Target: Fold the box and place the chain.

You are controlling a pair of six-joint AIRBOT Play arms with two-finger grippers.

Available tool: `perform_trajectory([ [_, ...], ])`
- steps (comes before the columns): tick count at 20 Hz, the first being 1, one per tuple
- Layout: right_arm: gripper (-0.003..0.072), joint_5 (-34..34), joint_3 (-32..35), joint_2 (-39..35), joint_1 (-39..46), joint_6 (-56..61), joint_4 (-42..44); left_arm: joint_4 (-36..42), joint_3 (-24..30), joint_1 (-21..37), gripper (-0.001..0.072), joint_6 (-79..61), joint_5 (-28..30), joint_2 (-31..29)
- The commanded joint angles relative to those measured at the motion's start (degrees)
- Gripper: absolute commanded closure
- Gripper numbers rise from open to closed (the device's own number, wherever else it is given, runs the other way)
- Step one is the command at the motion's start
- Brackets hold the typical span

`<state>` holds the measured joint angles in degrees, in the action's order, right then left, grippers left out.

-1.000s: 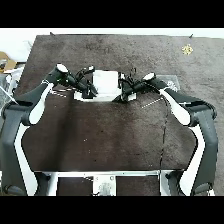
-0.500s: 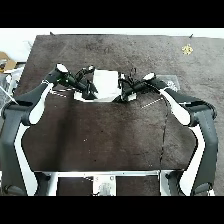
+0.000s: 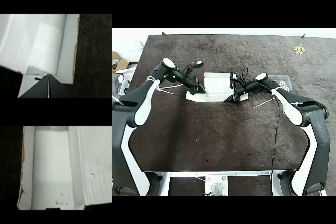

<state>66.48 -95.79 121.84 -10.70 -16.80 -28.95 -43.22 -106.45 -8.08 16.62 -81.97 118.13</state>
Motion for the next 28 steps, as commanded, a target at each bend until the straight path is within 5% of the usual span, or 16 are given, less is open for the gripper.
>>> perform_trajectory([
  [1,0.0362,0.02,0.02,0.02,-0.04,-0.02,0.0,-2.08,-0.07,2.05,0.0701,8.37,-3.54,-4.31],
  [10,0.0362,0.0,0.02,0.02,-0.04,-0.02,0.0,-12.13,0.83,9.46,0.0699,37.57,1.53,-12.74],
  [14,0.0362,0.04,0.02,0.02,-0.04,-0.02,0.0,-11.91,7.52,12.02,0.0699,43.34,2.62,-12.76],
  [20,0.0362,0.02,0.02,0.02,-0.04,-0.02,0.0,-6.95,22.1,12.0,0.07,45.29,17.66,-12.74],
  [28,0.0362,0.02,0.02,0.02,-0.04,-0.02,0.0,-3.85,25.92,12.0,0.0699,42.93,20.72,-12.39],
])
